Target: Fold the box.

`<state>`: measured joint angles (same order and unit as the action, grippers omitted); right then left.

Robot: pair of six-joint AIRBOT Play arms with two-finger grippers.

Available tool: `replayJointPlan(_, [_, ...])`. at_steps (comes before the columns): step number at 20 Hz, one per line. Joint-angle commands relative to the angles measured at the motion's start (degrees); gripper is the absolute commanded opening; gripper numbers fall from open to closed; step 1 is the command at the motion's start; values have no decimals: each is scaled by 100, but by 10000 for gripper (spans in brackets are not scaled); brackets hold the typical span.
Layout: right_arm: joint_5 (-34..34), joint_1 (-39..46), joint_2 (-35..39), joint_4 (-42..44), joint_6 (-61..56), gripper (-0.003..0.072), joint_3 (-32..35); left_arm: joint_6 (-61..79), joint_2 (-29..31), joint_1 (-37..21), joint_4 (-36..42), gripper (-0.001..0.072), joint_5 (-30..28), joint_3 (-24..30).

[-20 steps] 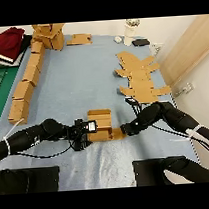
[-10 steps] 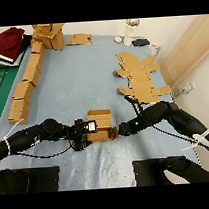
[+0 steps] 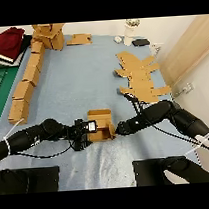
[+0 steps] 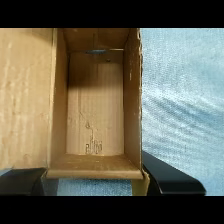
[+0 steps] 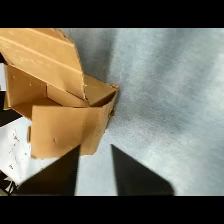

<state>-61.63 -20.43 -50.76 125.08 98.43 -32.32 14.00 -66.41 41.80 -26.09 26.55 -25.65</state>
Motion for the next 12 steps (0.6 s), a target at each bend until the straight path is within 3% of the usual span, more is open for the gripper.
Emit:
replayJointPlan(1, [-44, -24, -26, 79, 68, 435, -33, 4, -2, 0, -2, 488, 0, 0])
replayJointPlan(7, [636, -691, -697, -37, 59, 435, -122, 2, -2, 0, -2, 488, -2, 0])
replayJointPlan(12, [603, -1355, -1137, -1646, -1355, 435, -675, 2, -2, 0, -2, 488, 0, 0])
